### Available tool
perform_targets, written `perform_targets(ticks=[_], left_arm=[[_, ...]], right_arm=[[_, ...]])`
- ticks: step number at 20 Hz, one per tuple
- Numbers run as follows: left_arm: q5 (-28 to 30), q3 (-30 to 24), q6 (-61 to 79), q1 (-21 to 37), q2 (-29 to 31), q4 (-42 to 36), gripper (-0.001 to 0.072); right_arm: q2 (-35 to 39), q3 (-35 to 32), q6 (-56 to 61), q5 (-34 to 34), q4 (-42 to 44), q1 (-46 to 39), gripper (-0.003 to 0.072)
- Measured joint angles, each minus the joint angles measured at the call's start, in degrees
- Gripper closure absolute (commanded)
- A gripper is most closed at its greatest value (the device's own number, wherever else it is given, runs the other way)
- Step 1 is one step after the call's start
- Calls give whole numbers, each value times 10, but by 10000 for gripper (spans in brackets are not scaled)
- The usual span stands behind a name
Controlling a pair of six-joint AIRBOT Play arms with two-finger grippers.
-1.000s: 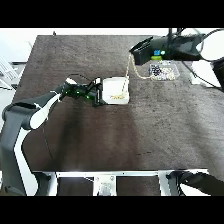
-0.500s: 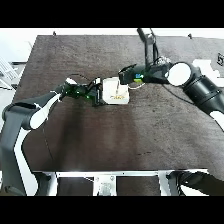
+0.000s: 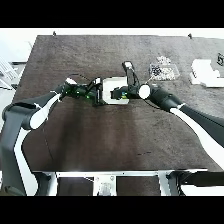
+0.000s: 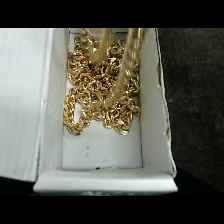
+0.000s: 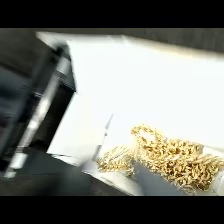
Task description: Fold the box and place the chain.
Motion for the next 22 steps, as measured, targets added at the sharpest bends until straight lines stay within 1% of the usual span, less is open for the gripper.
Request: perform_targets(ticks=[2,5,8,10,13,16,19,20,21,22], left_arm=[[0,0,0,0,0,0,239],[0,0,0,0,0,0,239],[0,0,0,0,0,0,239],[0,0,0,0,0,0,238],[0,0,0,0,0,0,239],[0,0,0,0,0,0,239],[0,0,0,0,0,0,239],[0,0,0,0,0,0,238],[0,0,0,0,0,0,239],[0,0,0,0,0,0,239]], right_arm=[[-7,0,0,-4,3,-8,91],[20,0,-1,-3,-15,-36,90],[38,-3,-1,0,-34,-95,87],[27,-5,2,-1,-38,-149,87],[-18,6,-14,-2,-11,-224,87],[-73,40,-64,-1,35,-267,87],[-131,102,-108,16,74,-295,108],[-150,125,-120,29,84,-301,131],[-168,150,-136,47,98,-308,131],[-183,170,-154,67,114,-315,159]])
